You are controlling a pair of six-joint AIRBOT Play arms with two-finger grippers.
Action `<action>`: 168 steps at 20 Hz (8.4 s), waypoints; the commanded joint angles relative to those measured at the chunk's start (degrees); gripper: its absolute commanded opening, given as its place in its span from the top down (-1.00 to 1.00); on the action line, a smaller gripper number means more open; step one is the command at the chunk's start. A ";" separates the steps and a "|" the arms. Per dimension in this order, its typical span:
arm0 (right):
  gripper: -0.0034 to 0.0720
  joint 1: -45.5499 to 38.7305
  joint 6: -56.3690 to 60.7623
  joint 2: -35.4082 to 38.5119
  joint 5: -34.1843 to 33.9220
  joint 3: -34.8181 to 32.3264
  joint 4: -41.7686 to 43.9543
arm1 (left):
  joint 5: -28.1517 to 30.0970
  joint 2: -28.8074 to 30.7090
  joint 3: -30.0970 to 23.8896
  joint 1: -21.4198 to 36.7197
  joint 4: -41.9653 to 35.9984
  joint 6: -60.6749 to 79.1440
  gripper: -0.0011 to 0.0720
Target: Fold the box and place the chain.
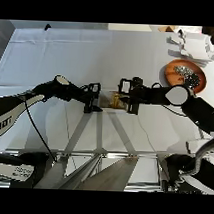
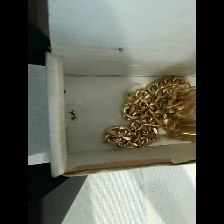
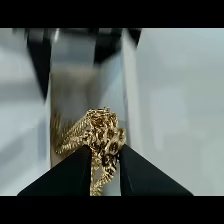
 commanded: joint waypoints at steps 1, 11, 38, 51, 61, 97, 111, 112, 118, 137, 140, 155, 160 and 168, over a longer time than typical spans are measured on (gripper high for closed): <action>0.89 2.36 0.76 -0.90 -6.86 0.70 9.05 | 0.02 -0.02 0.00 -0.02 0.02 0.00 0.22; 0.88 2.36 0.76 -7.30 -6.34 1.55 9.75 | 0.02 -0.02 0.00 -0.02 0.02 0.00 0.22; -0.03 -7.54 0.74 3.52 4.55 1.55 2.27 | 0.00 -0.02 0.00 -0.02 0.02 0.00 0.22; -0.03 -22.69 -25.31 -7.41 12.72 -8.09 -0.07 | 0.02 -0.02 -0.02 -0.02 0.02 0.00 0.22; -0.01 -15.78 -33.07 -18.62 2.45 -8.09 14.43 | 0.02 -0.02 0.00 -0.02 0.02 0.00 0.22; 0.88 -3.85 0.74 4.83 -0.87 -8.04 11.28 | 0.02 -0.02 0.00 -0.02 0.02 0.00 0.22; -0.24 -3.85 0.76 3.93 -1.75 -7.06 15.89 | 0.02 -0.02 0.00 -0.02 0.02 0.00 0.22; -0.22 -3.85 0.76 3.93 0.07 -6.40 15.85 | 0.02 -0.02 0.00 -0.02 0.02 0.00 0.22; 0.01 -5.44 21.18 -1.29 3.10 6.73 8.46 | 0.00 -0.02 0.00 -0.02 0.02 0.00 0.22; 0.02 -4.22 26.38 -28.96 32.79 29.55 -8.55 | 0.00 -0.02 0.00 -0.02 0.02 0.00 0.22; 0.01 -3.13 21.73 -23.61 25.38 23.23 -9.22 | 0.00 -0.02 0.00 -0.02 0.02 0.00 0.22; -0.02 3.54 19.69 -10.95 2.58 5.95 -8.90 | 0.02 -0.02 0.00 -0.02 0.02 0.00 0.22; -0.02 3.54 19.50 -11.87 0.39 5.53 -12.76 | 0.02 -0.02 0.00 -0.02 0.02 0.00 0.22; -0.01 3.54 19.50 -12.24 1.16 4.39 -13.33 | 0.02 -0.02 0.00 -0.02 0.02 0.00 0.22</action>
